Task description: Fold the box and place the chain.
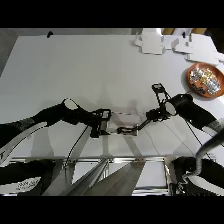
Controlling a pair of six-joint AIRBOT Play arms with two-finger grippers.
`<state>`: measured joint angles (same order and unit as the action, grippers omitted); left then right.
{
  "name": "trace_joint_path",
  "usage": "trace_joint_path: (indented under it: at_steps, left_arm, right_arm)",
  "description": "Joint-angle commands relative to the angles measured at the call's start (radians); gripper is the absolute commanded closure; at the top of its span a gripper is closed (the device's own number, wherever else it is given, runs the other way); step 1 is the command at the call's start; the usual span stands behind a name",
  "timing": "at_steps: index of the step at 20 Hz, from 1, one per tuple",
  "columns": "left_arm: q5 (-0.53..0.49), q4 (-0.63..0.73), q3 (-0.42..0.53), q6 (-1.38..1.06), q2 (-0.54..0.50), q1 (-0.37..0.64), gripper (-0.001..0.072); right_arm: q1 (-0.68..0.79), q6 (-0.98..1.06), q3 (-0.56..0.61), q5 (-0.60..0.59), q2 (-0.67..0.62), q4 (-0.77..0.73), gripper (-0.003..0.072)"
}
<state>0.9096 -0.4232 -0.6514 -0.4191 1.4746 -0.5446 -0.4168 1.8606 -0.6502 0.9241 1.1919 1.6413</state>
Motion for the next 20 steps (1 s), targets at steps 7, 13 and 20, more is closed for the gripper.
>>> trace_joint_path:
  at_steps: [7,13,20]
  left_arm:
    - [0.000,0.000,-0.001,0.000,0.000,0.001,0.0437]
    - [0.000,0.000,-0.001,0.000,0.000,0.001,0.0437]
    - [0.000,0.000,-0.001,0.000,0.000,0.001,0.0437]
  right_arm:
    - [0.000,-0.002,0.009,-0.009,0.005,0.000,0.0469]
    - [0.000,-0.002,0.023,0.011,0.005,-0.001,0.0591]
    - [-0.008,-0.071,0.023,0.154,-0.206,-0.002,0.0667]
